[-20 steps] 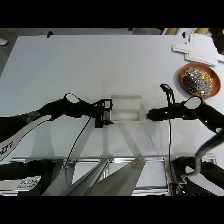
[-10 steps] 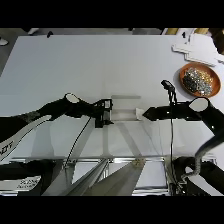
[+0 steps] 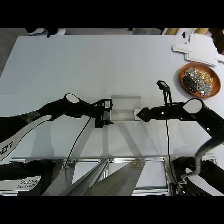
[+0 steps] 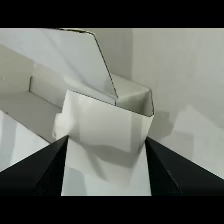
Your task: Fold the box and place the chain.
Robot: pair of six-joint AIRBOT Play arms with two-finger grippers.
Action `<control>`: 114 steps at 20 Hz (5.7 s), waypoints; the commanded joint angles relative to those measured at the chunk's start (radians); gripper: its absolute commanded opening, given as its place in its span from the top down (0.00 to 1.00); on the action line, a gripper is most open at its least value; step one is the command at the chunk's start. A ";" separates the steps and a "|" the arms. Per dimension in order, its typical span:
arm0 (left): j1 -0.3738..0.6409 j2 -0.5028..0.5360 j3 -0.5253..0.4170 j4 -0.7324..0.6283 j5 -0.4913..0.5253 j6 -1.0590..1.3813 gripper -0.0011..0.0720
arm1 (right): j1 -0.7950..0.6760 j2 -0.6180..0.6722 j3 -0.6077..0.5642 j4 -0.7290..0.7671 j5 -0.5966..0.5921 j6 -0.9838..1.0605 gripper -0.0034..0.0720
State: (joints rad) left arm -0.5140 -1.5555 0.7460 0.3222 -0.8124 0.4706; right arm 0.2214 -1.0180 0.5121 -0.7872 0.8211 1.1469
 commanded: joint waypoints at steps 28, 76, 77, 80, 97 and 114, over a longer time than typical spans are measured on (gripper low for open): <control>0.000 0.000 0.000 0.000 0.000 0.000 0.97 | 0.375 -0.283 0.353 -0.673 0.155 0.885 0.51; 0.000 0.000 0.000 0.000 0.000 0.000 0.97 | 0.390 -0.401 0.402 -0.750 0.234 0.938 0.89; 0.000 0.000 0.000 0.000 0.000 0.000 0.97 | 0.390 -0.401 0.402 -0.749 0.234 0.938 0.91; 0.000 0.000 0.000 0.000 0.000 0.000 0.97 | 0.390 -0.401 0.402 -0.749 0.235 0.939 0.93; -0.001 0.000 0.000 0.000 0.000 0.000 0.97 | 0.111 -0.081 0.731 -0.758 0.507 0.368 0.64; -0.001 0.000 0.000 0.000 0.000 0.000 0.97 | -0.473 -0.576 0.905 -0.747 0.238 0.232 0.72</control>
State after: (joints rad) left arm -0.5140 -1.5558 0.7464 0.3225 -0.8127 0.4706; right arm -0.1993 -1.4750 1.4002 -1.5337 1.0660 1.3930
